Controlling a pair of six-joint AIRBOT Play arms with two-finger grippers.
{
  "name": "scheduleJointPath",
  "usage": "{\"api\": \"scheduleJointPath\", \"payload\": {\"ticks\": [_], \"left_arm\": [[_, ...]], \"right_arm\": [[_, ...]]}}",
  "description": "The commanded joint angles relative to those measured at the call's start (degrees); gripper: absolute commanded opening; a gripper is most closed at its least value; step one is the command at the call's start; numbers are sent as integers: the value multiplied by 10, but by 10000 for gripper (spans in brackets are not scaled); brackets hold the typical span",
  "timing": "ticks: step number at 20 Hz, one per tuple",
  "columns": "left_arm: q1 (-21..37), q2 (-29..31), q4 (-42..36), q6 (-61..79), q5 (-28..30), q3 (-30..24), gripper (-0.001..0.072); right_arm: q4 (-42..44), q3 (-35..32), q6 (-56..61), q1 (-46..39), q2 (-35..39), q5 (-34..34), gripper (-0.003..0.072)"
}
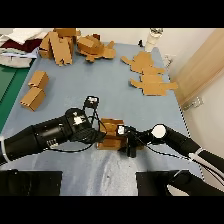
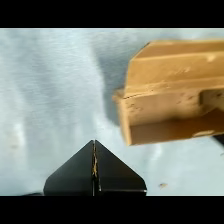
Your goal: Fold the box.
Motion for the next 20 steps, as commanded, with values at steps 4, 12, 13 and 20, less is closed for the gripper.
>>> {"api": "scheduleJointPath", "payload": {"ticks": [4,12,13,20], "left_arm": [[120,32,-63,449,71,-57,12],[428,-62,-327,963,467,-111,14],[430,-74,-341,963,511,-111,15],[369,-116,-381,1253,254,-110,15]], "right_arm": [[0,0,0,0,0,-4,534],[0,0,0,0,0,-9,534],[0,0,0,0,0,-9,534],[1,0,0,0,0,-11,534]]}}
